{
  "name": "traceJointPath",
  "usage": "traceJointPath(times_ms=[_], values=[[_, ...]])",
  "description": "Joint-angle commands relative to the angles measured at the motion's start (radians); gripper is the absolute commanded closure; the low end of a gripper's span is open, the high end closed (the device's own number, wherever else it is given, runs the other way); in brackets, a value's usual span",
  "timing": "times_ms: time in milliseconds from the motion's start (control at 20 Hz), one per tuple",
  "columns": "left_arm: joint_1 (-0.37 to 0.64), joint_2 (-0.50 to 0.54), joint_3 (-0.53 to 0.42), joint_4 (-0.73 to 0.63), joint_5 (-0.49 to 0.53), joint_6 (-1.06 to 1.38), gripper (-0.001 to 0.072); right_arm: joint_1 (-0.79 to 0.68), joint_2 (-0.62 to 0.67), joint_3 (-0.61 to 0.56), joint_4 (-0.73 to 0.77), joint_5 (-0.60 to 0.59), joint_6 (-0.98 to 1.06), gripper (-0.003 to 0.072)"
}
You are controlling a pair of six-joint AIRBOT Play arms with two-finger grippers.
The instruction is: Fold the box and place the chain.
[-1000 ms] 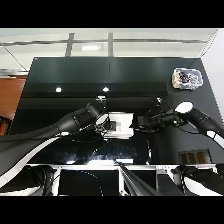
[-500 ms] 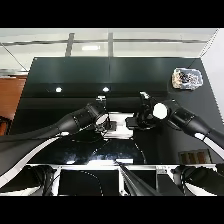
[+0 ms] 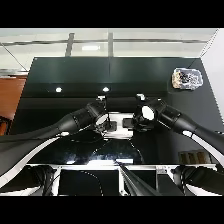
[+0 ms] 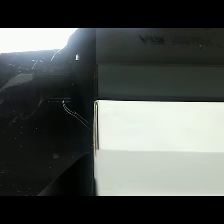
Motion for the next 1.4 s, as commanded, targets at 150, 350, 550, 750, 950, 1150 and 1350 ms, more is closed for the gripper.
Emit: traceJointPath(times_ms=[150, 350, 550, 750, 950, 1150, 1350], values=[[0.0, 0.0, 0.0, 0.0, 0.0, 0.0, 0.068, 0.017, -0.031, 0.022, -0.032, 0.032, 0.043, 0.0342], [0.0, 0.0, 0.0, 0.001, 0.0, 0.0, 0.068, 0.042, -0.054, 0.022, -0.031, 0.034, 0.043, 0.0383], [0.0, 0.0, 0.0, 0.0, 0.0, 0.0, 0.068, 0.045, -0.057, 0.026, -0.032, 0.026, 0.043, 0.0463], [0.0, 0.0, 0.0, 0.0, 0.0, 0.0, 0.068, 0.045, -0.057, 0.033, -0.05, 0.026, 0.043, 0.067], [0.0, 0.0, 0.0, 0.0, 0.0, 0.0, 0.068, 0.045, -0.057, 0.032, -0.055, 0.032, 0.043, 0.0541], [0.0, 0.0, 0.0, 0.0, 0.0, 0.0, 0.068, 0.045, -0.057, 0.033, -0.054, 0.033, 0.047, 0.052], [-0.002, 0.0, 0.0, 0.0, -0.001, 0.0, 0.068, 0.045, -0.057, 0.033, -0.053, 0.027, 0.054, 0.0671]])
